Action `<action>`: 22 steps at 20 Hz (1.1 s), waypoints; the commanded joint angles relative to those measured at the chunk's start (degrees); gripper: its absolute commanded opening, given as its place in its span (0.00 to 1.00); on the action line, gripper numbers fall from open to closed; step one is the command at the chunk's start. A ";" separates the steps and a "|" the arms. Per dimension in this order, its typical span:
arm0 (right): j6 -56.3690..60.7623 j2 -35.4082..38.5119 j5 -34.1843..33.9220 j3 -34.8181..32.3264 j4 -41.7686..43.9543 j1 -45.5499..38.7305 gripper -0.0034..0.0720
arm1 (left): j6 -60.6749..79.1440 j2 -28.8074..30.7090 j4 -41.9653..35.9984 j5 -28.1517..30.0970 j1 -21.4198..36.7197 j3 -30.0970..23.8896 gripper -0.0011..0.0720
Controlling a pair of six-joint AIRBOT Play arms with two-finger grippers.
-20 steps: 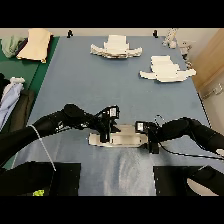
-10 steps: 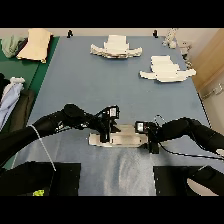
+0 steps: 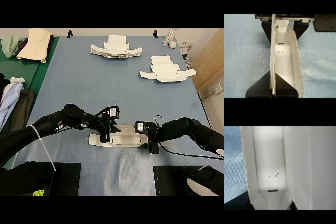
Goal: Fold the box.
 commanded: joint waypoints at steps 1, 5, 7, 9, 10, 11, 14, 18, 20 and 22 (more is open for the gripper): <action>0.02 0.00 -0.39 0.00 0.02 -0.02 0.77 | 0.02 0.02 0.00 0.00 -0.02 0.00 0.03; 0.02 0.00 -0.39 0.00 0.02 -0.02 0.77 | 0.02 0.02 -0.24 0.00 -0.02 0.00 0.03; 0.02 0.00 -0.39 0.00 0.02 -0.02 0.77 | 0.02 0.02 -0.68 -0.04 -0.04 0.00 0.03; 0.02 0.00 -0.39 0.00 0.02 -0.02 0.77 | 0.04 0.02 -0.66 0.00 -0.04 0.00 0.03; 0.02 0.00 -0.39 0.00 0.02 -0.02 0.77 | 0.02 0.02 -0.66 0.00 -0.04 0.00 0.03; 0.02 0.00 -0.39 0.00 0.02 -0.02 0.77 | 0.02 0.02 -0.66 0.00 -0.04 0.00 0.03; 0.02 0.00 -0.39 0.00 0.02 -0.02 0.77 | 0.02 0.02 -0.66 -0.07 -0.07 0.00 0.03; 0.02 0.00 -0.39 0.00 0.02 -0.04 0.77 | 0.02 0.00 -0.66 0.02 -0.04 0.00 0.03; 0.02 0.00 -0.39 0.00 0.02 -0.02 0.77 | 0.00 0.02 -0.61 -0.04 -0.04 0.00 0.04; 0.02 0.00 -0.39 0.00 0.02 -0.02 0.77 | 0.00 0.02 -0.59 -0.02 -0.04 0.00 0.16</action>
